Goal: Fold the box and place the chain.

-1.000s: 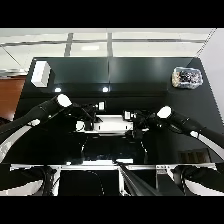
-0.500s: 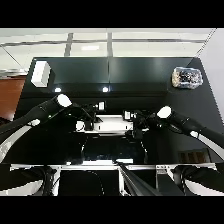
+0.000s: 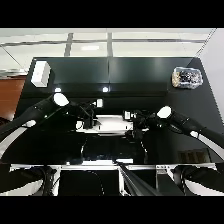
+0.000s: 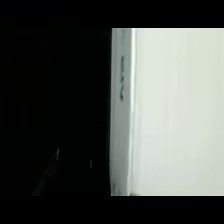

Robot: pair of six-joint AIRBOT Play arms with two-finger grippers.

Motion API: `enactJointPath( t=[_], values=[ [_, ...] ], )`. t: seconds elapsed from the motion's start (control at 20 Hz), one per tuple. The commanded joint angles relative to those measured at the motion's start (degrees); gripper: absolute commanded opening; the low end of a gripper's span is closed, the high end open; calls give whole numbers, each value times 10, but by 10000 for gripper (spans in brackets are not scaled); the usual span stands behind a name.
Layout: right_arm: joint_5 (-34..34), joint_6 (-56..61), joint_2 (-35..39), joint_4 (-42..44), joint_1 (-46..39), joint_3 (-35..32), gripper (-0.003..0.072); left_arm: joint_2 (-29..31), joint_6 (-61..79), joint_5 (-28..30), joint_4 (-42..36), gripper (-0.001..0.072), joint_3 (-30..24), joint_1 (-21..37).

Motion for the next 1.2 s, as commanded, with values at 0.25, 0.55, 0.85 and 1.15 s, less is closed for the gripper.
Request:
enactJointPath(
  t=[0.25, 0.55, 0.85, 1.15],
  values=[
    [1, 0, 0, 0, 0, 0, 470, 133, -186, -49, 118, 577, 0, 35],
    [5, -1, 0, -2, 0, 0, 178, 146, -307, -239, 100, 28, -2, 30],
    [5, -1, 0, -2, 0, 0, 177, 134, -306, -132, -113, 29, -22, 3],
    [4, -1, 0, -2, 0, 0, 177, 69, -307, 66, -130, 28, -21, 3]
  ],
)
